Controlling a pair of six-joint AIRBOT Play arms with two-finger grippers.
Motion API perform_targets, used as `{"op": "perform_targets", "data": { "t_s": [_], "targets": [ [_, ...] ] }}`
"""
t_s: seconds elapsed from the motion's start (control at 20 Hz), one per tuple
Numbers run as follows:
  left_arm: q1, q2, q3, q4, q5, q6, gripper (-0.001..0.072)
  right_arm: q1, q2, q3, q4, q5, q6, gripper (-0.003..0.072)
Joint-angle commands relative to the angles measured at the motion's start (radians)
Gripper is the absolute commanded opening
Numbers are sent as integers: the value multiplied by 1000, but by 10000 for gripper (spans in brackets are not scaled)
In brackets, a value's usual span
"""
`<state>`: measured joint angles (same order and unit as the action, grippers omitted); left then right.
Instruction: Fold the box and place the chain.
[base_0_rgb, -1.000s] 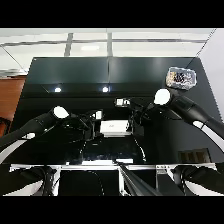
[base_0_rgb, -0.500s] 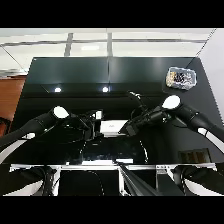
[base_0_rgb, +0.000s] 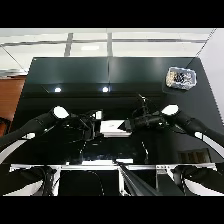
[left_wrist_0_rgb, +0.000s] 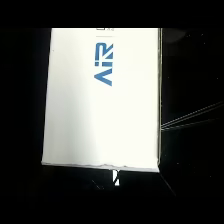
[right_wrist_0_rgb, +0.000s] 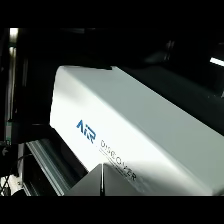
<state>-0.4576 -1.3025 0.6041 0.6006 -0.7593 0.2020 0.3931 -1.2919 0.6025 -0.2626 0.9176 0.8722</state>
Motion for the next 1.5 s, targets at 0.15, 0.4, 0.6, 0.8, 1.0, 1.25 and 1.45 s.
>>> {"op": "perform_targets", "data": {
  "t_s": [0.15, 0.4, 0.6, 0.8, 1.0, 1.25, 1.45],
  "targets": [
    [0, 0, 0, 0, -1, -1, 397, -3, -14, -2, -56, -25, 32, 17],
    [0, 0, 0, -7, -3, -1, 397, -97, 141, 63, -103, 147, 15, 17],
    [9, 17, 37, -3, -11, -24, 635, -253, 360, 63, -537, 233, 257, 17],
    [11, 123, 62, 121, -12, -85, 716, -397, 521, 61, -870, 368, 430, 17],
    [-14, 180, 81, 29, -8, -106, 716, -422, 563, 54, -865, 368, 434, 17],
    [-153, 40, 215, -10, -1, -183, 710, -422, 563, 39, -855, 317, 446, 17],
    [-178, -108, 347, -6, -47, -357, 710, -422, 563, 39, -856, 314, 449, 17]
  ]
}}
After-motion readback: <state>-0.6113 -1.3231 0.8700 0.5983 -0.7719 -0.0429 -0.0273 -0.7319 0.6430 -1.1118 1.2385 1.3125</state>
